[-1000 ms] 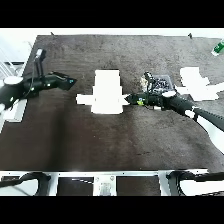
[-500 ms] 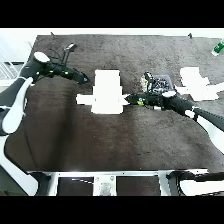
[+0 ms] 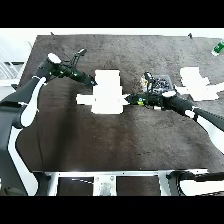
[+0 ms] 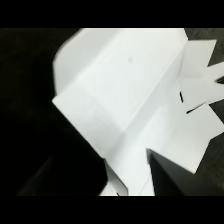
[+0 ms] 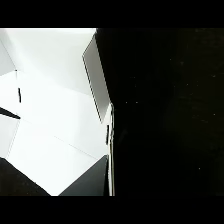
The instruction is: Fold the box and place the chain.
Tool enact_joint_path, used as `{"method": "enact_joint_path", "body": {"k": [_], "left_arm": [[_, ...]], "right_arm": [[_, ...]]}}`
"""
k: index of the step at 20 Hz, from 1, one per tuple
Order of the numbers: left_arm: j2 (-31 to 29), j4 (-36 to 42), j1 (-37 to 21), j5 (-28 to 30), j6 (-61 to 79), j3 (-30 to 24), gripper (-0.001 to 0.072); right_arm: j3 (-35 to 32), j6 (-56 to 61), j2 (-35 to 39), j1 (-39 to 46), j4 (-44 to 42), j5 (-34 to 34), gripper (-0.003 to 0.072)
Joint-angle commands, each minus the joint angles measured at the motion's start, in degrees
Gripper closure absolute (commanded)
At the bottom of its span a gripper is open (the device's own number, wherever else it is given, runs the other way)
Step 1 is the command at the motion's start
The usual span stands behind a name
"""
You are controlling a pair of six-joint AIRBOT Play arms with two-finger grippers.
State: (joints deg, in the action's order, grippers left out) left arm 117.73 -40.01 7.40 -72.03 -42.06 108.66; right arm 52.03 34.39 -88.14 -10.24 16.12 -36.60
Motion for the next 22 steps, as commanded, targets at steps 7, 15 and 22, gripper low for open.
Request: {"method": "enact_joint_path", "body": {"k": [7, 15, 22], "left_arm": [[1.5, 1.2, 0.1, -4.4, 0.6, 0.4, 0.0061], [1.5, 0.0, 2.9, -2.0, 1.8, 0.4, 0.0062], [1.5, -0.7, 2.0, -3.1, 1.7, 0.5, 0.0173]], "right_arm": [[0.0, 0.0, 0.0, 0.0, 0.0, -0.1, 0.0676], [0.0, 0.0, 0.0, 0.1, 0.1, -0.5, 0.0676], [0.0, 0.0, 0.0, 0.1, 1.4, -0.4, 0.0676]]}}
